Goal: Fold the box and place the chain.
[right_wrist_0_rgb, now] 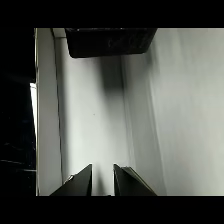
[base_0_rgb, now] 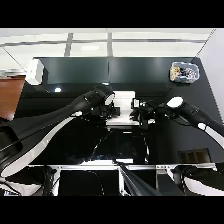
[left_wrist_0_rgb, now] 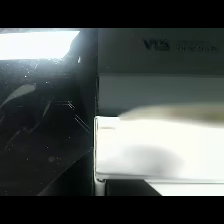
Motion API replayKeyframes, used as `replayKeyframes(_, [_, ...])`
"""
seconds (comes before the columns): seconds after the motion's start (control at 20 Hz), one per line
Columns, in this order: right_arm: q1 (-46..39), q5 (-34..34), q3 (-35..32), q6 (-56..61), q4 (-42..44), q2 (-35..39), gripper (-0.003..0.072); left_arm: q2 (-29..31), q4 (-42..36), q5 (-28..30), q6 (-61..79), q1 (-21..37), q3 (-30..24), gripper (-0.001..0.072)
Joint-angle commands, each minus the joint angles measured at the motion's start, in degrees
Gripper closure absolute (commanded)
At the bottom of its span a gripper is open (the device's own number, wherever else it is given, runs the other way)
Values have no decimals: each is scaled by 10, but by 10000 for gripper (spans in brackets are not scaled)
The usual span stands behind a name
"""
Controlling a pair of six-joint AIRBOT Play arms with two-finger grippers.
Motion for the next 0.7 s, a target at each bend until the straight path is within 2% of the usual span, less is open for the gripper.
replayKeyframes(0.0, [4, -5, 0, 0, 12, -3, 533, 0, -1, 1, 0, 0, 0, 684])
replayKeyframes(0.2, [4, -5, 0, 0, 13, -3, 532, 0, -1, 1, 0, 0, 0, 684])
replayKeyframes(0.25, [4, -5, 0, 4, 18, -3, 433, 0, -1, 1, 0, 0, 0, 684])
replayKeyframes(0.3, [3, -5, 0, 5, 22, -3, 379, 0, -2, 1, 0, 0, 0, 684])
replayKeyframes(0.35, [3, -5, 0, 7, 22, -3, 513, 0, -2, 1, 0, 0, 0, 684])
replayKeyframes(0.45, [3, -5, 0, 14, 24, -3, 325, 0, -2, 1, 0, 0, 0, 684])
replayKeyframes(0.5, [3, -5, 0, 24, 21, -3, 490, 0, -2, 1, 0, 0, 0, 684])
replayKeyframes(0.55, [3, -5, 0, 34, 18, -3, 570, 0, -2, 1, 0, 0, 0, 684])
replayKeyframes(0.65, [1, -5, 0, 90, 12, 3, 573, 0, -1, 1, 0, 0, 0, 683])
